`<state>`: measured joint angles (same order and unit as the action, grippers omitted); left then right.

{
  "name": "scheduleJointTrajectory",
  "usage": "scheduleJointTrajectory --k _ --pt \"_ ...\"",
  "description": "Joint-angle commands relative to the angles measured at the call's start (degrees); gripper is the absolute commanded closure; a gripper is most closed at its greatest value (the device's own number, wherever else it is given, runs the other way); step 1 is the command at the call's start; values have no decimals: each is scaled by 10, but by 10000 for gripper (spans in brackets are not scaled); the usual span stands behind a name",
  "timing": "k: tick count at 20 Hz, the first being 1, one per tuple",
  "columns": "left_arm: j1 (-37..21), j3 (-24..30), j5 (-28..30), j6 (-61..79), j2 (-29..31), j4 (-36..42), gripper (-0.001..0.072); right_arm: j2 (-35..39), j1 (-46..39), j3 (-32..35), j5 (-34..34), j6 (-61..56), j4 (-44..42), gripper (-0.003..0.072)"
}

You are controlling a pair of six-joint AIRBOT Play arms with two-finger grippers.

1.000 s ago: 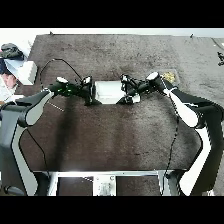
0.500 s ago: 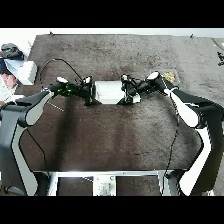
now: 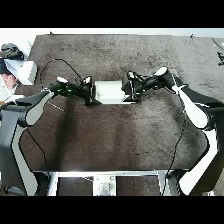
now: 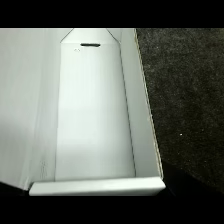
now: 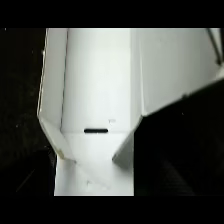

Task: Fold the box and place the chain.

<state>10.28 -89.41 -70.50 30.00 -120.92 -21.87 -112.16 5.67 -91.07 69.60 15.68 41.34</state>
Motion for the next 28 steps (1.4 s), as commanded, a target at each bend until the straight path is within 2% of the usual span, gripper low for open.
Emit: scheduleJointTrajectory --k 1,3,4,5,6,7,9,14,19,28 --pt "0 0 0 0 0 0 240 33 -15 -1 7 -38 38 -29" --pt "0 0 0 0 0 0 239 52 -24 -1 31 -79 19 -4" --pt "0 0 0 0 0 0 239 59 -25 -1 58 -96 -7 189" --pt "0 0 0 0 0 0 240 61 -25 -1 86 -97 -34 435" --pt "0 0 0 0 0 0 239 61 -22 0 108 -97 -67 631" --pt "0 0 0 0 0 0 239 58 -15 0 111 -97 -91 673" --pt "0 0 0 0 0 0 239 54 4 0 80 -97 -114 673" --pt "0 0 0 0 0 0 239 49 39 0 -71 -97 -128 673" --pt "0 0 0 0 0 0 239 37 40 0 -188 -97 -127 673" --pt "0 0 0 0 0 0 239 -13 40 0 -179 -97 -115 673"
